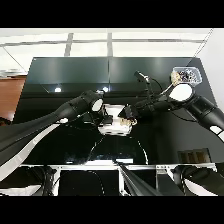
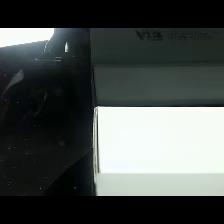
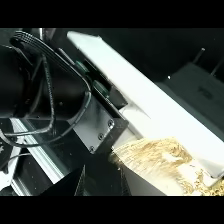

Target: Fold the box and place the chain.

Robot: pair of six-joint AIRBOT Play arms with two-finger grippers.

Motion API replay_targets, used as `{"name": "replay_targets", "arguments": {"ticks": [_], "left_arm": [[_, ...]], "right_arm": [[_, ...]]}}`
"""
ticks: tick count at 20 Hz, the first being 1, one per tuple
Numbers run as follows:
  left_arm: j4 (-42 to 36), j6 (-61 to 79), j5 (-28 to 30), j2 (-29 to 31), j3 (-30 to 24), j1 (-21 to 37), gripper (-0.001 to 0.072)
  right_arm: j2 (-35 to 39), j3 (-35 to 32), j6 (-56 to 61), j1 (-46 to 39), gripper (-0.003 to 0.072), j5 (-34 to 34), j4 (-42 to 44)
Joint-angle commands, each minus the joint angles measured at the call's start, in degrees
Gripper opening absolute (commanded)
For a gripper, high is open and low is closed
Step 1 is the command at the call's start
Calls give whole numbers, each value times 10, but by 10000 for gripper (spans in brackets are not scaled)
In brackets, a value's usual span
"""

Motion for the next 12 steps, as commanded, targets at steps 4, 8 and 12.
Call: {"name": "replay_targets", "arguments": {"ticks": [4, 8, 12], "left_arm": [[0, 0, 1, 0, 0, 0, 31], [0, 0, 1, 0, 0, 0, 31], [0, 0, 1, 0, 0, 0, 31]], "right_arm": [[12, -2, 2, -96, 273, 86, -16], [31, -2, 3, -218, 272, 97, -120], [30, -4, 84, -276, 272, -24, -309]]}}
